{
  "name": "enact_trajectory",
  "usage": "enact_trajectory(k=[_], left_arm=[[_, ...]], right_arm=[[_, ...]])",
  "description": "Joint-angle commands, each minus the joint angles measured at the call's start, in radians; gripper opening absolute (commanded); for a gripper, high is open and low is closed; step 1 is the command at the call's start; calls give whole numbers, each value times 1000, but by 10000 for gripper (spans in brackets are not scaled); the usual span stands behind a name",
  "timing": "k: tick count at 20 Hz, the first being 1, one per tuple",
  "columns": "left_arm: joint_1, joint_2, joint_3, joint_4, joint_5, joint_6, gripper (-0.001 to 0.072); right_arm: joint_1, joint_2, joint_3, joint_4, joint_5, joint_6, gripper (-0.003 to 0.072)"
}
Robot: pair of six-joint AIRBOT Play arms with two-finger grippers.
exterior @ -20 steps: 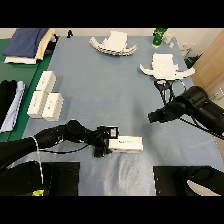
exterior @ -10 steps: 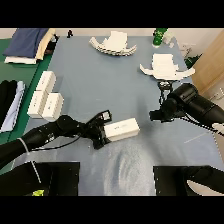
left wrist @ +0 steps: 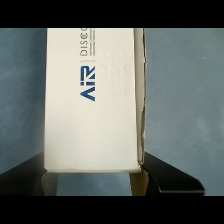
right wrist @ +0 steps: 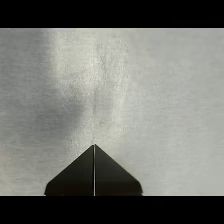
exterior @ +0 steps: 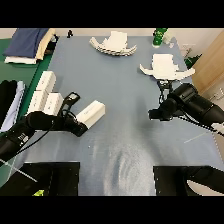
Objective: Fold the box.
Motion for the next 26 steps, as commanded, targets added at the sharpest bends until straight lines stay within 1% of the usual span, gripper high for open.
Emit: enact_trajectory(k=[1,3,4,6,7,9,12,17,18,21,24,26], left_arm=[[105,-9,0,68,34,-155,452],[131,-74,0,67,39,-180,452],[134,-109,0,68,63,-180,452],[133,-167,0,60,189,-179,452],[132,-193,0,55,277,-180,452],[132,-246,1,36,418,-180,452],[134,-331,18,39,512,-177,452],[134,-454,92,47,647,-160,452],[134,-475,114,54,660,-159,452],[140,-553,198,76,652,-150,452],[178,-623,285,75,566,-150,452],[214,-646,319,75,540,-171,452]], right_arm=[[0,0,1,4,45,1,4],[0,0,1,12,46,1,4],[0,0,1,12,46,1,4],[0,0,1,12,49,1,4],[0,0,1,12,50,1,4],[0,0,1,12,50,1,4],[0,0,1,12,50,1,4],[0,0,1,13,54,1,4],[0,0,1,13,54,1,4],[0,0,1,31,55,1,4],[1,0,1,38,54,1,4],[2,0,1,38,54,1,4]])
